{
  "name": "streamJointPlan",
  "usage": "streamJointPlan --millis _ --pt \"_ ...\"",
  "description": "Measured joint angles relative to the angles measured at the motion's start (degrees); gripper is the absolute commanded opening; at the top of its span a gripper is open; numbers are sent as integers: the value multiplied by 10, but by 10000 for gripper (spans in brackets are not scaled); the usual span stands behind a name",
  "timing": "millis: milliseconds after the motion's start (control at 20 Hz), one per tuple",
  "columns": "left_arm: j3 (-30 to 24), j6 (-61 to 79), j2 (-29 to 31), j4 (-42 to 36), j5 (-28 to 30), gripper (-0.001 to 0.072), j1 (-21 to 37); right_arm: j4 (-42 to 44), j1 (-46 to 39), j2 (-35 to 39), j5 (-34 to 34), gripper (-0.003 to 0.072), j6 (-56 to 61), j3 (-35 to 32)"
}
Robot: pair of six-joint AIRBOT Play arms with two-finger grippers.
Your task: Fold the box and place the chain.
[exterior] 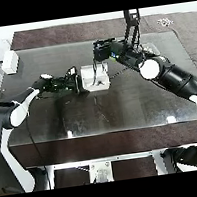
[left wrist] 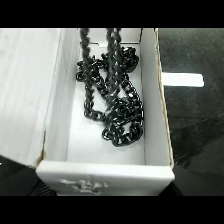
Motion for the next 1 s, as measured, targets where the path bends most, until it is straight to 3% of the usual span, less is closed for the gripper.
streamJointPlan --millis 350,650,700,750,850,1000 --pt "0 0 0 0 0 393 0 1 -2 -22 1 9 18 -49" --pt "0 0 0 0 0 393 0 2 -2 -95 0 20 33 -62" --pt "0 0 0 0 0 393 0 2 -2 -109 0 187 37 -62" --pt "0 0 0 0 0 393 0 2 -2 -120 2 422 41 -63" --pt "0 0 0 0 0 393 0 2 -2 -134 10 373 48 -63" --pt "0 0 0 0 0 393 0 2 -2 -144 18 392 52 -63"
